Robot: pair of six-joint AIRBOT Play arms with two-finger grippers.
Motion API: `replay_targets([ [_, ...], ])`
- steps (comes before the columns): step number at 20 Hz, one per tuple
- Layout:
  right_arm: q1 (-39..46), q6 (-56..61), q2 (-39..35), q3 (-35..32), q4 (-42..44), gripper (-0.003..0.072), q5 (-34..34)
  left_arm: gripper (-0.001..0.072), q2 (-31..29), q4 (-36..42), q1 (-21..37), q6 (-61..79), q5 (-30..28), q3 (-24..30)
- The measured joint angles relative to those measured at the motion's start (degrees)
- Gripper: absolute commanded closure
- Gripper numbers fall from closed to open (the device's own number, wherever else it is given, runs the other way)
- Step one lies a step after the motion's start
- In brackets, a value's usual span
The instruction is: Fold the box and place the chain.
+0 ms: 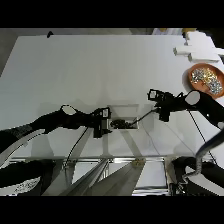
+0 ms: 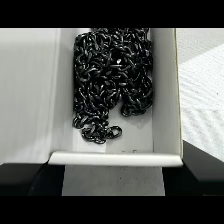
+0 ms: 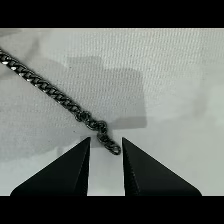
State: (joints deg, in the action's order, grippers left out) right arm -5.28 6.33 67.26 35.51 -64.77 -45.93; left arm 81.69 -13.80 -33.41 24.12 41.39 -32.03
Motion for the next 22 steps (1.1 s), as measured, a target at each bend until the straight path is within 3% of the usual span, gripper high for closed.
replay_targets([
  [10,0.0,-1.0,4.1,0.0,0.1,0.048,1.9,0.0573,0.0,0.0,0.0,0.0,0.0,0.0],
  [12,0.1,-1.0,4.8,0.0,0.2,0.0661,1.4,0.0573,0.0,0.0,0.0,0.0,0.0,0.0],
  [18,0.0,-0.7,3.9,-0.1,0.2,0.067,1.2,0.0573,0.0,0.0,0.0,0.0,0.0,0.0],
  [22,0.0,0.0,-3.3,-0.1,0.0,0.067,-2.6,0.0573,0.0,0.0,0.0,0.0,0.0,0.0],
])
